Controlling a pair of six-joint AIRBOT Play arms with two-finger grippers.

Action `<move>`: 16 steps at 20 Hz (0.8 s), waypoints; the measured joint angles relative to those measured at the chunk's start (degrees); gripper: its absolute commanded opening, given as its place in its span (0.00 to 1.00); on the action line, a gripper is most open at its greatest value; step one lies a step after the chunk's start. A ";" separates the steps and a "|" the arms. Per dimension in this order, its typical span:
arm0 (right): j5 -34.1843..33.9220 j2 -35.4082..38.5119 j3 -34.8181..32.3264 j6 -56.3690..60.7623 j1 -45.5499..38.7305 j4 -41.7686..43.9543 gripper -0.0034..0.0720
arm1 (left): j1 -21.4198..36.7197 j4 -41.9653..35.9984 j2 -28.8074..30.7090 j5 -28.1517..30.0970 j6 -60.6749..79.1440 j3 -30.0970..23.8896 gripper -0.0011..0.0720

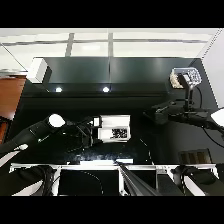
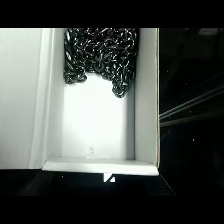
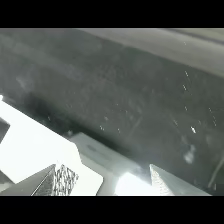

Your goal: Fold the box and place the chain.

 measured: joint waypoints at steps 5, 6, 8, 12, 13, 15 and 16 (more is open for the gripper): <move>-6.91 -7.15 2.93 0.72 8.00 0.07 0.98 | 0.00 3.78 -1.11 -1.14 0.02 2.25 0.55; -7.65 -8.92 3.58 -0.13 9.75 0.11 0.97 | 0.00 4.04 -1.68 -1.25 0.02 2.40 0.55; -7.93 -11.45 4.46 -2.54 12.61 -0.37 0.97 | -0.02 4.17 -2.97 -1.42 0.04 2.60 0.55; -6.01 -13.60 5.14 -6.54 15.28 -5.05 0.97 | -0.02 4.44 -4.44 -1.79 0.28 2.78 0.55; -5.31 -13.81 5.20 -7.41 15.61 -5.77 0.97 | -0.02 4.57 -4.57 -1.84 0.26 2.80 0.55; -3.48 -14.12 5.29 -9.64 15.93 -6.84 0.97 | -0.02 4.81 -4.83 -1.84 0.24 2.80 0.55; -2.47 -14.19 5.31 -10.95 16.04 -7.13 0.97 | -0.02 4.85 -4.87 -1.84 0.22 2.82 0.55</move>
